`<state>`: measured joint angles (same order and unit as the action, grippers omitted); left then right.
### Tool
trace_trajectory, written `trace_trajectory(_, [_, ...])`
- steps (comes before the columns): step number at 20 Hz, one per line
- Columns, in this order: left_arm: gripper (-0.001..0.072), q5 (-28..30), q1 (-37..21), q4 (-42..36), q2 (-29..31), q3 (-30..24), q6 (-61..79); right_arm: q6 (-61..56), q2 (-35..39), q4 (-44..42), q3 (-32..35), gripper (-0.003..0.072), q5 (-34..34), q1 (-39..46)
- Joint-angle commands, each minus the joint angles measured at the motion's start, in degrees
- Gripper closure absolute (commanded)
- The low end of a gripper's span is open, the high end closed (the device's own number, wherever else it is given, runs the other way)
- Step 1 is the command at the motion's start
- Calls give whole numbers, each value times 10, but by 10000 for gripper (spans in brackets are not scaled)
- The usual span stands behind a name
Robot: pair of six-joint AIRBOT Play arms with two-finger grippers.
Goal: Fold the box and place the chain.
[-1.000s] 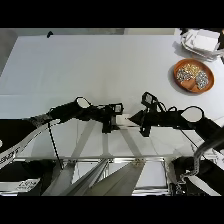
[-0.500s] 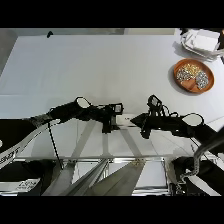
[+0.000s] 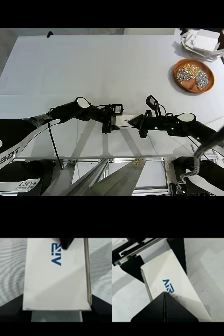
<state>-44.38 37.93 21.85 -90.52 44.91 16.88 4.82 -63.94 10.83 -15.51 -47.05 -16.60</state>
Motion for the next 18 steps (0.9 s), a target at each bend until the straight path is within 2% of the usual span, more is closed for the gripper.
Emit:
trace_trajectory(1, [345,0,0,-4,0,0,-3,7,-12,26,3,676,0,-1])
trace_trajectory(5, [345,0,0,-4,0,0,-4,17,5,15,3,673,6,-1])
trace_trajectory(9, [346,0,0,-4,0,0,-4,11,69,9,-20,673,17,-1])
trace_trajectory(13, [346,0,0,-4,0,0,-3,-95,129,36,-83,673,16,-1])
trace_trajectory(15, [346,0,0,-4,0,0,-4,-207,150,119,-130,673,17,-1])
trace_trajectory(18, [345,0,0,-4,0,0,-4,-494,162,370,-218,673,4,-1])
